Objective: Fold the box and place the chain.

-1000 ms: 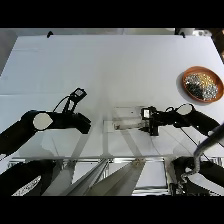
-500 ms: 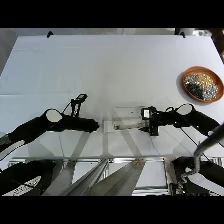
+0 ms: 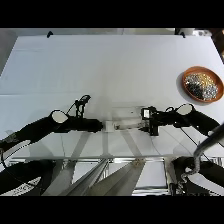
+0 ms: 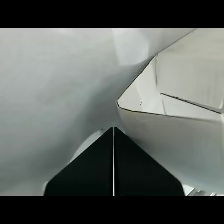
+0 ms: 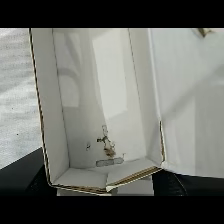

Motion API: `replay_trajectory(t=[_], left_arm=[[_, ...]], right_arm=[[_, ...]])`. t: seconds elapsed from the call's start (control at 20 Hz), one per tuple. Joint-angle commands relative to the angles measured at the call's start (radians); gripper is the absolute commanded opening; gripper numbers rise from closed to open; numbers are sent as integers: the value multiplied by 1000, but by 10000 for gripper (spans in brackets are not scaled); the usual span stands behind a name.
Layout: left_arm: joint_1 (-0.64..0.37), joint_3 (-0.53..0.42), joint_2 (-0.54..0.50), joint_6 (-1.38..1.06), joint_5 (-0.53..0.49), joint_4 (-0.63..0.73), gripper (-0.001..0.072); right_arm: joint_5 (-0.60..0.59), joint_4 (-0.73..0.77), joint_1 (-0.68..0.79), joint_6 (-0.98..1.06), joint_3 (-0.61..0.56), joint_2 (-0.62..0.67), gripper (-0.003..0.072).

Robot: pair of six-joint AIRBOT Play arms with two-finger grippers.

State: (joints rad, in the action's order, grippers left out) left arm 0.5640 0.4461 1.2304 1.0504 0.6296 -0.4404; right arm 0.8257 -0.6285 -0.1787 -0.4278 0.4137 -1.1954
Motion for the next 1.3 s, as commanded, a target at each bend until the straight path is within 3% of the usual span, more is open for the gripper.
replay_trajectory(t=[0.0,0.35,0.5,0.6,0.65,0.7,0.75,1.25], left_arm=[[31,25,3,-5,-29,29,5],[69,105,2,-11,-39,29,16],[79,116,2,-11,-40,29,91],[87,116,2,-10,-38,30,93],[93,117,2,-10,-40,31,121],[98,119,2,-10,-39,35,234],[98,122,2,-10,-38,35,291],[97,142,2,14,24,-18,258]], right_arm=[[0,0,0,0,0,1,469],[0,0,0,0,0,1,469],[0,0,0,0,0,1,469],[0,0,0,0,0,1,469],[0,0,0,0,0,1,469],[0,0,0,0,0,1,469],[0,0,0,0,0,1,469],[0,0,0,0,0,1,469]])
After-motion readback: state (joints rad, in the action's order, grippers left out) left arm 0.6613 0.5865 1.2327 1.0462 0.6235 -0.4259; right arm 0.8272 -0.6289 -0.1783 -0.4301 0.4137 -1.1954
